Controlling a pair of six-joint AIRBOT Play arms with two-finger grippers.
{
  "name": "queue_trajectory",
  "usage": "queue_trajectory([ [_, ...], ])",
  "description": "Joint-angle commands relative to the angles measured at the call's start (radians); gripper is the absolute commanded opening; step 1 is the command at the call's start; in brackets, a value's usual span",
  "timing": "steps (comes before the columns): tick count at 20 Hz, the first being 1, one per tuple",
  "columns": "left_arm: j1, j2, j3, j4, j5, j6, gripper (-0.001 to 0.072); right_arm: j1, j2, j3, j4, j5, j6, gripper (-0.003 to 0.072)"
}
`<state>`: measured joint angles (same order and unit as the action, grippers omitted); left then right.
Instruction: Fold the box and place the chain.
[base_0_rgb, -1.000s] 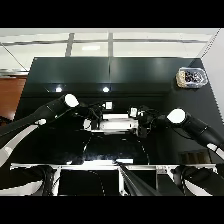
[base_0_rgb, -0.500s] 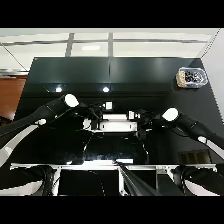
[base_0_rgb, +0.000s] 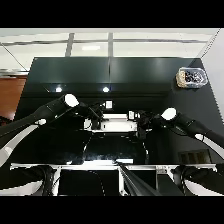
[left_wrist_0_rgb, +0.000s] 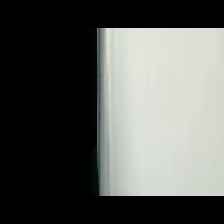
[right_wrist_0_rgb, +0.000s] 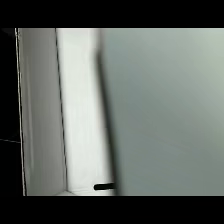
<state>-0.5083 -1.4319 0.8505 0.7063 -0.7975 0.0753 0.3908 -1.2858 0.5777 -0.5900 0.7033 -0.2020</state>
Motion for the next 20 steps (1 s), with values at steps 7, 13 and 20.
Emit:
queue_trajectory([
  [7, 0.003, 0.004, 0.003, 0.010, 0.005, -0.001, 0.0029, -0.001, -0.007, -0.001, -0.005, -0.001, -0.002, 0.0474],
  [13, 0.013, 0.152, 0.003, 0.322, -0.032, -0.264, 0.0438, -0.001, -0.008, -0.001, -0.005, -0.009, -0.001, 0.0474],
  [20, 0.004, 0.307, -0.002, 0.352, -0.323, -0.658, 0.0026, 0.000, -0.008, -0.001, -0.007, -0.008, -0.001, 0.0474],
])
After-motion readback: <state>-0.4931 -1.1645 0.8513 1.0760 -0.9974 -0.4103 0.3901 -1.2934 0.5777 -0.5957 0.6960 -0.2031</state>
